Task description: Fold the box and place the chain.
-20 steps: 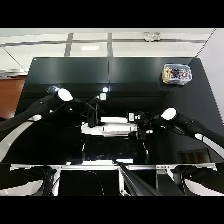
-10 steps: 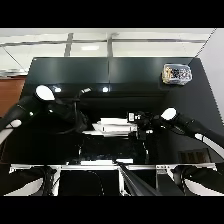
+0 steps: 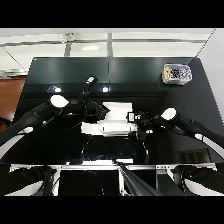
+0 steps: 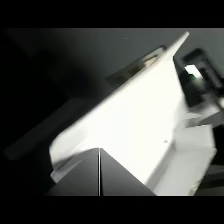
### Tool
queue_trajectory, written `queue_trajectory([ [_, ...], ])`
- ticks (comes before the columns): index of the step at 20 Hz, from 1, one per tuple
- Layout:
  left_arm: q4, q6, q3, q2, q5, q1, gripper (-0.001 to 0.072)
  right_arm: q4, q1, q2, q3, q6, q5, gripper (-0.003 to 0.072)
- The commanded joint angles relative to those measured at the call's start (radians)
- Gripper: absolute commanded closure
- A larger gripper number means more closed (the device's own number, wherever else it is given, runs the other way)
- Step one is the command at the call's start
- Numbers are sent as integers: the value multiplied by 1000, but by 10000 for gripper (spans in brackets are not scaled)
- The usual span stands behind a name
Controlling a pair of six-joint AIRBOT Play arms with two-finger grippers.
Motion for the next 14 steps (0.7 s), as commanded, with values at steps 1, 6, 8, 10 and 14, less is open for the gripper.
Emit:
queue_trajectory([
  [1,78,-7,10,-76,-43,13,686,0,1,-1,1,1,-1,531],
  [6,92,-31,17,-108,-91,30,688,3,1,-1,1,5,-6,531],
  [8,147,-58,36,-48,-118,68,689,4,1,-1,1,13,-15,531],
  [10,225,-106,37,68,-114,111,690,4,1,-1,1,13,-15,531],
  [14,247,38,-62,304,-115,144,685,4,1,-1,1,13,-15,531],
])
